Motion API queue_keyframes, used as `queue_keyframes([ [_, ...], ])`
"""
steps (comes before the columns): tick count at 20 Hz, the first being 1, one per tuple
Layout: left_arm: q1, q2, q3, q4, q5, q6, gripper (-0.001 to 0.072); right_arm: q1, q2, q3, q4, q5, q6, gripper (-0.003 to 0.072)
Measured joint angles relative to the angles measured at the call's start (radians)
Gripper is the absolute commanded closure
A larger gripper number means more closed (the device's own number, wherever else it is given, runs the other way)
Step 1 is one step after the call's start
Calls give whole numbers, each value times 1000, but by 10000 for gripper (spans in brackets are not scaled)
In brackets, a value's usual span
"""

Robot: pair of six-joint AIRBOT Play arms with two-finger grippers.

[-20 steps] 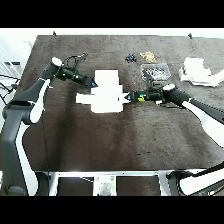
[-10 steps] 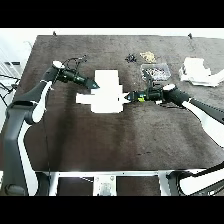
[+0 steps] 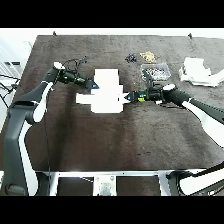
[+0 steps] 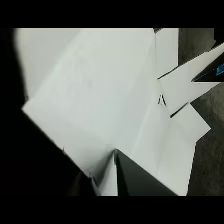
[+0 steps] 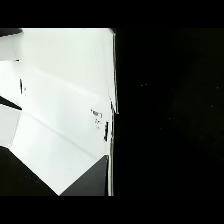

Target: Fold the box and place the chain.

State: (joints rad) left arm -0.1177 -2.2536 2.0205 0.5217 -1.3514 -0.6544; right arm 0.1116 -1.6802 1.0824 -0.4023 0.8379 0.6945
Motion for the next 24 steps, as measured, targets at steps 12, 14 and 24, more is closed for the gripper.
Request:
queue_keyframes([
  [12, 2, -1, 0, -5, -64, 280, 696, -48, 23, 0, 0, 1, 0, 461],
  [14, 6, 3, -2, -20, -91, 378, 696, -91, 51, 0, 2, 1, 0, 461],
  [24, 28, 121, -241, -97, -29, 779, 696, -235, 123, -2, 43, 76, 4, 462],
])
